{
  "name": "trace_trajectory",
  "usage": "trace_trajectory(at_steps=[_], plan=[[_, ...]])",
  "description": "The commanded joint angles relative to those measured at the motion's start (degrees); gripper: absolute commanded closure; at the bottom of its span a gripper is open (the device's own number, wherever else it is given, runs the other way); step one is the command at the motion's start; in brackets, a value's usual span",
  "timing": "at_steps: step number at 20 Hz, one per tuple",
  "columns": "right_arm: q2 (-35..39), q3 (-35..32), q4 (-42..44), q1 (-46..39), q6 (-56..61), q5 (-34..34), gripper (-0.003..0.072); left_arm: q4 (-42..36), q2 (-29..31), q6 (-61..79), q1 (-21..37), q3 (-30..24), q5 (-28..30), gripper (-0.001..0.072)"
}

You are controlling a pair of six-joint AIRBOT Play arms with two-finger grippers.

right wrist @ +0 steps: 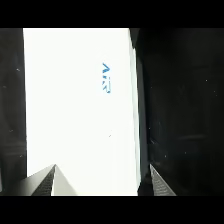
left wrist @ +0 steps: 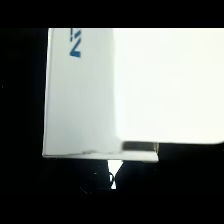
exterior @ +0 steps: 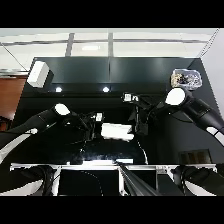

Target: Fold the box and place the chain.

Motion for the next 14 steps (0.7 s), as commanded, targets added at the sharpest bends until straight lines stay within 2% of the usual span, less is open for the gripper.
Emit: trace_trajectory(at_steps=[1,6,14], plan=[[0.02,-1.51,-1.16,2.89,0.11,-4.96,-0.0034,0.0,-0.02,0.02,0.0,0.04,0.02,0.0343],[0.02,-1.51,-1.09,3.67,2.32,-5.03,-0.0034,0.02,-0.02,0.0,0.0,0.04,0.02,0.0344],[0.07,-1.49,0.37,3.67,5.27,-0.09,-0.0034,0.0,-0.02,0.02,0.0,0.04,0.02,0.0343]])
